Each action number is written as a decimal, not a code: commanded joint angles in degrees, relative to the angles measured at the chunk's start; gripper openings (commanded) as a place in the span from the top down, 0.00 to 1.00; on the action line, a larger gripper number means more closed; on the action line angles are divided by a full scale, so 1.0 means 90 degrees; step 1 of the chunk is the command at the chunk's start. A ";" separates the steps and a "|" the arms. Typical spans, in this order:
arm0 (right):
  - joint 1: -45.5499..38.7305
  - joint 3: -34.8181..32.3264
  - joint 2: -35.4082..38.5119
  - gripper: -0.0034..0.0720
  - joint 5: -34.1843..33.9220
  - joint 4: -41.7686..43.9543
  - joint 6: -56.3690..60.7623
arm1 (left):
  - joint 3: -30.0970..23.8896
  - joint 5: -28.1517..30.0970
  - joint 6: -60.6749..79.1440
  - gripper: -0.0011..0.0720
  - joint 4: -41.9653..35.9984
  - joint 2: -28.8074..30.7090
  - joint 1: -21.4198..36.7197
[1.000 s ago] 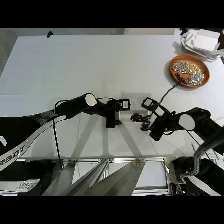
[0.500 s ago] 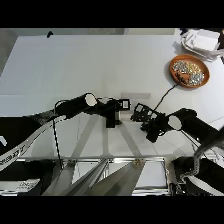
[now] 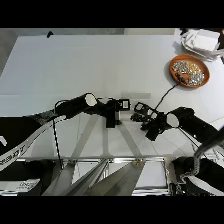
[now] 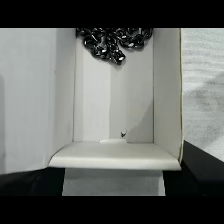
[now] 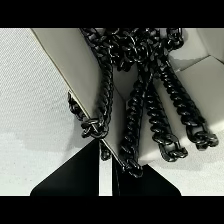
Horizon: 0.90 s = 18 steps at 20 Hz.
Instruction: Fold the box and place the chain.
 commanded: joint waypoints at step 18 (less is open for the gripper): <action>0.0002 0.0002 0.4080 0.94 0.0272 0.0119 0.0153 | -0.0002 0.0002 -0.0002 0.70 -0.0002 0.0002 0.0000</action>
